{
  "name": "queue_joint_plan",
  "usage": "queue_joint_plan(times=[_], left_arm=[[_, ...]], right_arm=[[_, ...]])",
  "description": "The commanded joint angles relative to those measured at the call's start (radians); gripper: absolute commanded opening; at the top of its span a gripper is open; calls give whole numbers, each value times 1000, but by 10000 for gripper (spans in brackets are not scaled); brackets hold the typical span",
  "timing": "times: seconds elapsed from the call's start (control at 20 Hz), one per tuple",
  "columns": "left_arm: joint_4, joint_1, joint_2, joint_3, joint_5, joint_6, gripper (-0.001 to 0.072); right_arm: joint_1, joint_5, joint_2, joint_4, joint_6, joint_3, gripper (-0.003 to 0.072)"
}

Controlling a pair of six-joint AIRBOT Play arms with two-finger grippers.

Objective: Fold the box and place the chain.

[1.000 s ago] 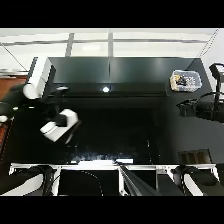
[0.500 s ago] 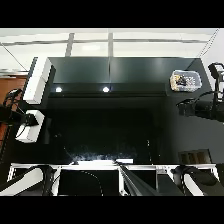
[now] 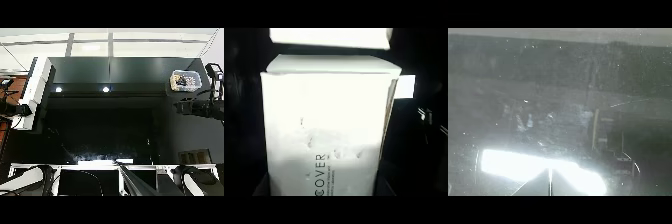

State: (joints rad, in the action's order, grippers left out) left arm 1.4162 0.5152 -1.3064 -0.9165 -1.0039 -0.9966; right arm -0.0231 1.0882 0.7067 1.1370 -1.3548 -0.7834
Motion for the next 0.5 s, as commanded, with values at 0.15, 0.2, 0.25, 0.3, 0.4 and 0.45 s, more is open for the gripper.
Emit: queue_joint_plan(times=[0.15,0.2,0.25,0.3,0.4,0.45], left_arm=[[-78,-7,-64,-19,96,82,310],[-79,-17,-66,-19,123,82,496],[-78,-30,-64,-21,140,73,714],[-61,-44,-64,-35,128,73,715],[-16,-61,-53,-100,48,72,715],[-16,-61,-40,-140,-3,68,716]], right_arm=[[0,-1,2,-3,-1,0,12],[0,-1,2,-3,-1,0,12],[0,-1,2,-3,-2,0,12],[0,0,2,-4,-3,0,12],[0,7,2,-6,-2,0,12],[0,6,2,-5,3,0,12]])
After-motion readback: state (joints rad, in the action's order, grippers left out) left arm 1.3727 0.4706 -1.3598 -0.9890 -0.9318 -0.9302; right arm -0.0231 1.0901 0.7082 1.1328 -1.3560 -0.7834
